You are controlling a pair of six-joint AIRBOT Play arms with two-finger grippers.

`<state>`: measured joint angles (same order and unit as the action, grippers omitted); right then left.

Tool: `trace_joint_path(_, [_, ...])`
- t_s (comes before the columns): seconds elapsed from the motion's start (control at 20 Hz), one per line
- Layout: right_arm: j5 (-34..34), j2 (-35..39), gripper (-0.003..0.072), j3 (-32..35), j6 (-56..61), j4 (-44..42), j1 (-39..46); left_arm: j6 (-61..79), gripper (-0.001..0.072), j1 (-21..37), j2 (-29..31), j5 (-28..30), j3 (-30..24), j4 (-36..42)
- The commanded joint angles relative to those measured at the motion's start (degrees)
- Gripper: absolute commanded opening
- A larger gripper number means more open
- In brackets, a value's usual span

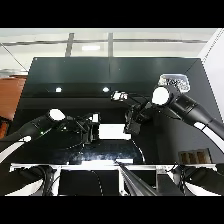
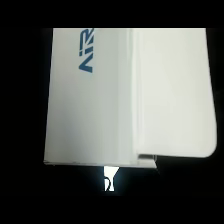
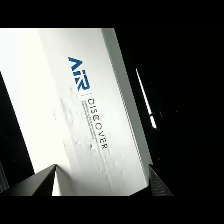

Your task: Fold the box and place the chain.

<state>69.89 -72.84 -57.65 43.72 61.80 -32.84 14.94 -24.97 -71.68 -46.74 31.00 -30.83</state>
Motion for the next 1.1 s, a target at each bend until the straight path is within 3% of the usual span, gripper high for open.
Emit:
trace_joint_path(0.0, [0.33,0.04,0.0706,0.24,0.37,1.07,-0.87,0.02,0.0400,-0.04,-0.04,0.02,0.04,0.00])
trace_joint_path(0.2, [3.08,0.09,0.0706,0.22,0.42,1.25,-0.90,0.02,0.0400,-0.04,-0.04,0.02,0.04,0.00])
trace_joint_path(0.55, [0.42,0.09,0.0696,0.24,2.19,4.92,-3.02,0.02,0.0400,-0.04,-0.04,0.02,0.04,0.00])
trace_joint_path(0.6, [0.33,0.07,0.0641,0.24,2.19,4.83,-3.06,0.02,0.0400,-0.04,-0.04,0.02,0.04,0.00])
trace_joint_path(0.65, [0.31,0.09,0.0503,0.24,2.38,4.92,-3.10,0.02,0.0400,-0.04,-0.04,0.02,0.04,0.00])
trace_joint_path(0.7, [0.35,0.09,0.0422,0.22,2.38,4.90,-3.10,0.02,0.0400,-0.04,-0.04,0.02,0.04,0.00])
trace_joint_path(0.75, [0.33,0.07,0.0410,0.22,2.38,4.83,-3.10,0.02,0.0400,-0.04,-0.04,0.02,0.04,0.00])
trace_joint_path(0.8, [0.35,0.09,0.0314,0.22,2.38,4.76,-3.10,0.02,0.0400,-0.04,-0.04,0.02,0.04,0.00])
trace_joint_path(1.05, [0.37,0.09,0.0297,0.15,2.43,4.02,-3.10,0.02,0.0400,-0.04,-0.04,0.02,0.04,0.00])
